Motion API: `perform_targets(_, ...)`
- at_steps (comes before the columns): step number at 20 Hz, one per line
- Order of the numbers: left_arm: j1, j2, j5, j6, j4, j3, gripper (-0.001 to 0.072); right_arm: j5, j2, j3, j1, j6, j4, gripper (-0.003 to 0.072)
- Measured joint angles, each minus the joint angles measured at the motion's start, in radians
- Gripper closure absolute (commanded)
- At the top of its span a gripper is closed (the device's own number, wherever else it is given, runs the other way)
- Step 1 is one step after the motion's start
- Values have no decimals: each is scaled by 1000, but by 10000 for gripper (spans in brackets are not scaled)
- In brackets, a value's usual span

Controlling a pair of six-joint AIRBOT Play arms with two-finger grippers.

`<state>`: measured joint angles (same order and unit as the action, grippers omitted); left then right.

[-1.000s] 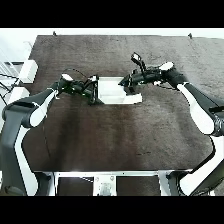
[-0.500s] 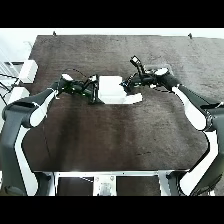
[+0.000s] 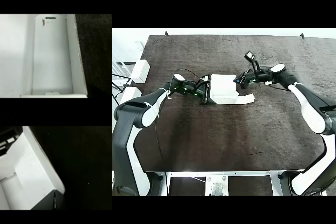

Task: Fold the box and place the chain.

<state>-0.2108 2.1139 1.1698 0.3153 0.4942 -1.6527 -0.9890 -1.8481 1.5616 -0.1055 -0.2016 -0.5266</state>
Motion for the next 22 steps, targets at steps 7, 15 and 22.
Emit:
perform_targets(7, 0, 0, 0, 0, -1, 0, 346, -156, 114, -16, 33, 5, -237, 94)
perform_targets(15, 0, 0, 0, -1, -1, 0, 346, -157, 40, -74, 15, 113, -343, 106)
perform_targets(22, 0, 0, 0, -1, -2, 0, 346, -105, 6, -80, -26, 132, -355, 260)
